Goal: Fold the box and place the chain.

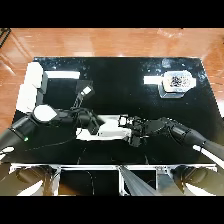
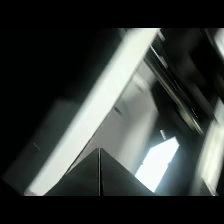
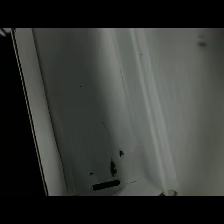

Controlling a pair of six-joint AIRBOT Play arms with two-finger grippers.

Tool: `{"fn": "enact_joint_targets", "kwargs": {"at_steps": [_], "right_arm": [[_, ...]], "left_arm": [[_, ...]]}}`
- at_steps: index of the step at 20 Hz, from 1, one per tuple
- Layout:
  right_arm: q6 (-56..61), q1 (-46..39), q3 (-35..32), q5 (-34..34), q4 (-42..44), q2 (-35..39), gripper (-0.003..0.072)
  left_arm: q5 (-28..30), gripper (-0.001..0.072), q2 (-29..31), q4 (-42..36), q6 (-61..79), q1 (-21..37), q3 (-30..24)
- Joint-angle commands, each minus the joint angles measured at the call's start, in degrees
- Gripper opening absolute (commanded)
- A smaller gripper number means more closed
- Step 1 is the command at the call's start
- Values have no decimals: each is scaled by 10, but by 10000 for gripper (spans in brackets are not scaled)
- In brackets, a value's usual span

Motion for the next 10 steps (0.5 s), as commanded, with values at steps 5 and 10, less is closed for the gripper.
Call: {"fn": "enact_joint_targets", "kwargs": {"at_steps": [5,10], "right_arm": [[0,0,0,2,0,0,338],[0,0,0,2,0,0,338]], "left_arm": [[154,20,-98,-32,4,-33,-3],[115,19,-129,-30,5,-32,-2]]}}
